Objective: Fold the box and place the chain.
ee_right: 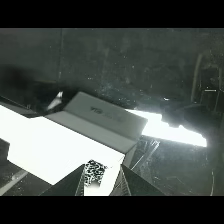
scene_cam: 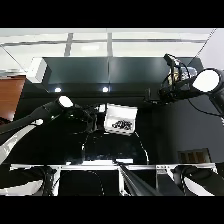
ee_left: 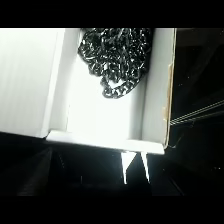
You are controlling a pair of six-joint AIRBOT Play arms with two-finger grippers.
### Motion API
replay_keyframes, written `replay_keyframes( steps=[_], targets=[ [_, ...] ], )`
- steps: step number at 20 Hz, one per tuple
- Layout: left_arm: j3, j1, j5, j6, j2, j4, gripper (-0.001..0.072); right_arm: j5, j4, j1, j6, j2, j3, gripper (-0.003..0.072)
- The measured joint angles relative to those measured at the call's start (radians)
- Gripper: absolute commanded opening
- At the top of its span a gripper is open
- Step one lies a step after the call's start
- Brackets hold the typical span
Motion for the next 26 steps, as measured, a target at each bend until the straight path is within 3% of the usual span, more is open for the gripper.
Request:
replay_keyframes(
  steps=[6, 7, 8, 9, 11, 14, 15, 16, 17, 24, 25, 26],
  targets=[
    [0.0, -0.032, -0.001, 0.015, 0.0, -0.007, 0.0711, -0.002, -0.001, 0.0, -0.002, 0.0, 0.0, 0.0268],
    [0.0, -0.034, -0.002, 0.016, 0.0, -0.011, 0.0686, -0.002, -0.001, 0.0, -0.002, 0.0, 0.0, 0.0268],
    [0.0, -0.037, -0.002, 0.018, 0.0, -0.014, 0.0614, -0.002, -0.001, 0.0, -0.002, 0.0, 0.0, 0.0268],
    [0.001, -0.038, -0.004, 0.018, 0.0, -0.021, 0.0497, -0.002, -0.001, 0.0, -0.002, 0.0, 0.0, 0.0267],
    [0.002, -0.04, -0.005, 0.019, 0.0, -0.037, 0.0365, -0.004, -0.003, 0.0, -0.002, 0.0, 0.0, 0.0268],
    [0.002, -0.04, 0.001, 0.014, 0.0, -0.056, 0.0365, -0.025, -0.023, 0.0, -0.003, 0.0, 0.0, 0.0271],
    [0.002, -0.04, 0.009, 0.001, 0.0, -0.058, 0.0366, -0.044, -0.03, 0.0, -0.003, 0.0, 0.0, 0.031],
    [0.002, -0.04, 0.026, -0.012, 0.0, -0.063, 0.0366, -0.072, -0.034, 0.0, -0.004, -0.001, 0.0, 0.0521],
    [0.002, -0.04, 0.039, -0.029, 0.0, -0.066, 0.0366, -0.099, -0.035, 0.0, -0.011, -0.003, 0.0, 0.0582],
    [0.002, -0.041, 0.077, -0.06, 0.0, -0.067, 0.0366, -0.224, 0.033, 0.0, -0.177, -0.104, 0.0, 0.0593],
    [0.002, -0.041, 0.079, -0.061, 0.0, -0.067, 0.0366, -0.232, 0.048, 0.0, -0.211, -0.124, 0.0, 0.072],
    [0.002, -0.041, 0.079, -0.062, 0.0, -0.067, 0.0366, -0.239, 0.058, 0.003, -0.251, -0.142, 0.0, 0.072]
  ],
)
